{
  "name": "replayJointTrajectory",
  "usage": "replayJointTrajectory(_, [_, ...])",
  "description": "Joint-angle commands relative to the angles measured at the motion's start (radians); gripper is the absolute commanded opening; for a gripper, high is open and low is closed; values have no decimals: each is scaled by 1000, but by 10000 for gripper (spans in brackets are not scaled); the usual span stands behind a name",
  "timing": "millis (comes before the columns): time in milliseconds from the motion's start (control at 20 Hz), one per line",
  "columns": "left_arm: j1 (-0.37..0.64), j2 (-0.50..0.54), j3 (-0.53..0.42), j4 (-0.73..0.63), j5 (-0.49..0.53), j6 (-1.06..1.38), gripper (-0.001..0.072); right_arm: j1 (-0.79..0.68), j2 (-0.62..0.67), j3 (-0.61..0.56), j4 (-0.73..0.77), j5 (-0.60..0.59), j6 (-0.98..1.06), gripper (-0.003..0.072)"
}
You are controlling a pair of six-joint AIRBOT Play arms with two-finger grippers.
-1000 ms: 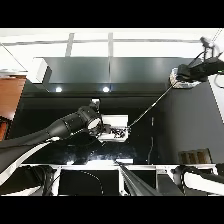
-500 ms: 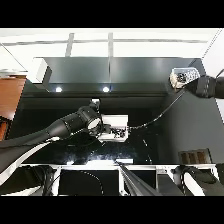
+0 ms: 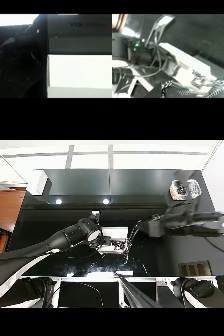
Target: Fold the box and place the chain.
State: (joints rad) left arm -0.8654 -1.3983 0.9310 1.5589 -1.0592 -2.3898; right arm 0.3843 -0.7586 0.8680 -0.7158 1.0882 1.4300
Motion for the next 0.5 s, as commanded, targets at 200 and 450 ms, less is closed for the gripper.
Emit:
replayJointTrajectory(200, [0,0,0,0,0,0,32,168,-140,-29,40,-158,4,41])
replayJointTrajectory(450, [0,0,0,0,-1,0,32,187,-179,-29,23,-148,1,42])
